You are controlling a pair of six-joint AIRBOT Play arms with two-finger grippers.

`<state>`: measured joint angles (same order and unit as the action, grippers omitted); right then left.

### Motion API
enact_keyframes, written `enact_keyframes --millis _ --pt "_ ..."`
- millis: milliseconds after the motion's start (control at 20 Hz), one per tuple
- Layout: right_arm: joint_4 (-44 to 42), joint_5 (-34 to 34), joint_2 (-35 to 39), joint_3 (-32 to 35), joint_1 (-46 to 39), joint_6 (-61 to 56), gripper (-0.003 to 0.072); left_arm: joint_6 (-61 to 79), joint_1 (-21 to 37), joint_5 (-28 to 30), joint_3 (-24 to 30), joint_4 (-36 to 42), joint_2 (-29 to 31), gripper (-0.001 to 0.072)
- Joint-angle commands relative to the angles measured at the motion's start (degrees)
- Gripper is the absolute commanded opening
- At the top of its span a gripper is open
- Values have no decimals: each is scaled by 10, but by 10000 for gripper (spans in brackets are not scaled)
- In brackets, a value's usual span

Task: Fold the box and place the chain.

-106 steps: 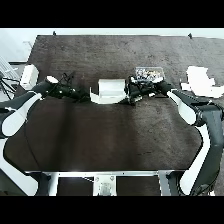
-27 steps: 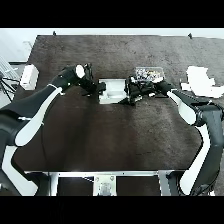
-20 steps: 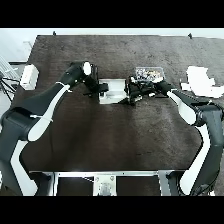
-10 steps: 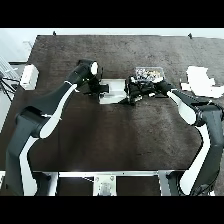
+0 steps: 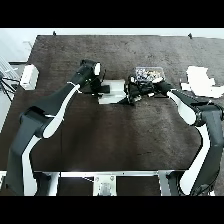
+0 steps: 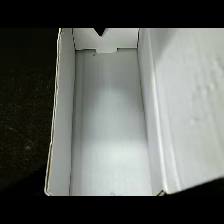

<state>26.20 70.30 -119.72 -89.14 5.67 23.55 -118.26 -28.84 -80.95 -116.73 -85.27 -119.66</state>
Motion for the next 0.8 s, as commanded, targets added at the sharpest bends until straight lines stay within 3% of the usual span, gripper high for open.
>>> enact_keyframes --millis 0,350,400,450,500,750 --pt "2 0 0 0 -1 1 496 10 0 -5 -1 -12 -1 40" --pt "2 0 0 0 -1 1 496 21 0 3 -1 -11 -1 22" --pt "2 1 0 0 -1 1 496 21 0 2 -1 -10 1 50" --pt "2 1 0 0 -1 1 496 21 0 -1 -1 -9 3 346" --pt "2 1 0 0 -1 1 496 24 0 -4 -1 -9 4 445" --pt "2 1 0 0 -1 1 496 59 2 -60 -41 7 6 445"
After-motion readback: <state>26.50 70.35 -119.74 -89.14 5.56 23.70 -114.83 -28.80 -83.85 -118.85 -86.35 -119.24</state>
